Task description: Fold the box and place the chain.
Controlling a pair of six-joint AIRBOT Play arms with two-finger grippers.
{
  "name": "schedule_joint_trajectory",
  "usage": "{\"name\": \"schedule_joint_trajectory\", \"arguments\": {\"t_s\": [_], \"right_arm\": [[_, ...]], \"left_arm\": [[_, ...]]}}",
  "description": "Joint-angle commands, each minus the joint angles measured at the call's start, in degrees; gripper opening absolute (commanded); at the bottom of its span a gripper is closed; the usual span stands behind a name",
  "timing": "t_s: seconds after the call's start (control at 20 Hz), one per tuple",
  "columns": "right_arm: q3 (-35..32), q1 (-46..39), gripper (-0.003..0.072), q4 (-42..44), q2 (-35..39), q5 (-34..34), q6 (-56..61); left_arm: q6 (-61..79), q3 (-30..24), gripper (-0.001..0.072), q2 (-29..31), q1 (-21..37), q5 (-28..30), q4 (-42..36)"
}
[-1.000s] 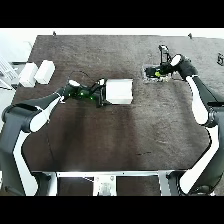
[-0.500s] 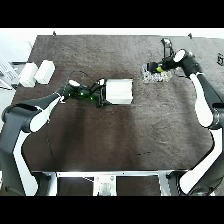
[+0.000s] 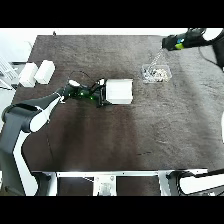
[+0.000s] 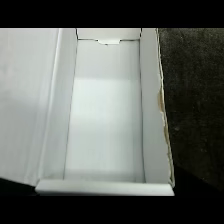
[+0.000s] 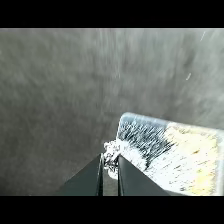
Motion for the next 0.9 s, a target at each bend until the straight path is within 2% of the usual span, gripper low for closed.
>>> {"name": "schedule_joint_trajectory", "arguments": {"t_s": [0.0, 0.1, 0.35, 0.55, 0.85], "right_arm": [[0.07, 1.9, 0.0006, -6.08, 7.72, -4.24, 0.11], [0.07, 3.04, 0.0006, -6.49, 11.23, -8.11, 0.04], [0.07, 5.6, 0.0006, -6.51, 17.27, -9.4, -1.55], [0.07, 5.29, 0.0007, -9.11, 17.97, -11.58, -2.45], [0.07, 6.73, 0.0007, -8.83, 18.29, -10.56, -2.45]], "left_arm": [[0.0, 0.04, 0.0471, 0.04, 0.04, 0.02, 0.02], [0.0, 0.04, 0.0471, 0.04, 0.04, 0.0, 0.02], [0.0, 0.04, 0.0471, 0.04, 0.04, 0.02, 0.02], [0.0, 0.04, 0.0471, 0.04, 0.04, 0.04, 0.02], [0.0, 0.04, 0.0471, 0.04, 0.04, 0.02, 0.02]]}}
